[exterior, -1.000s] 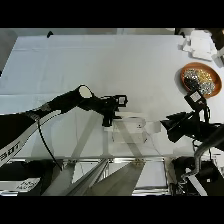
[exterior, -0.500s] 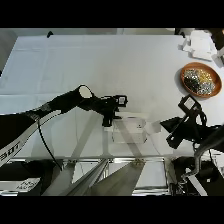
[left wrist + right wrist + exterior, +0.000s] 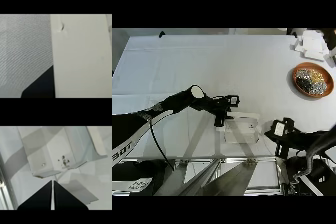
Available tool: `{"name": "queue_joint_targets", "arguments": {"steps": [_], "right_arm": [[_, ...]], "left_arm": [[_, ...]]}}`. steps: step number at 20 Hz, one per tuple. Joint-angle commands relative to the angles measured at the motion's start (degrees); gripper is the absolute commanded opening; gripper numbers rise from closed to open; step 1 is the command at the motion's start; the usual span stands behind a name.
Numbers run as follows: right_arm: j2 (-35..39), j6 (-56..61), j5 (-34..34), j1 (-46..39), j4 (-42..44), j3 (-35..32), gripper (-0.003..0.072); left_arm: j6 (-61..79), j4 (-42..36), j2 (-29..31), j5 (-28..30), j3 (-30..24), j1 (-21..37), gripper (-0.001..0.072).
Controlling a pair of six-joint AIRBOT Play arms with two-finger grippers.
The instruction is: Fold the box and place the chain.
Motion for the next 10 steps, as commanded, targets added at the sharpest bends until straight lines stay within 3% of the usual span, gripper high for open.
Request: {"name": "queue_joint_targets", "arguments": {"steps": [1, 6, 10], "right_arm": [[-4.68, -2.21, -1.07, 6.6, -6.6, -1.84, 0.0293], [-7.41, -3.21, -8.41, 7.39, -6.14, -6.05, 0.0603], [-7.28, -4.76, -10.93, 7.8, -6.14, -9.97, 0.0604]], "left_arm": [[0.0, 0.0, 0.04, 0.02, 0.02, -0.04, 0.0011], [0.0, 0.0, 0.04, 0.0, 0.02, -0.04, 0.0011], [0.0, 0.0, 0.04, 0.02, 0.02, -0.04, 0.0011]]}}
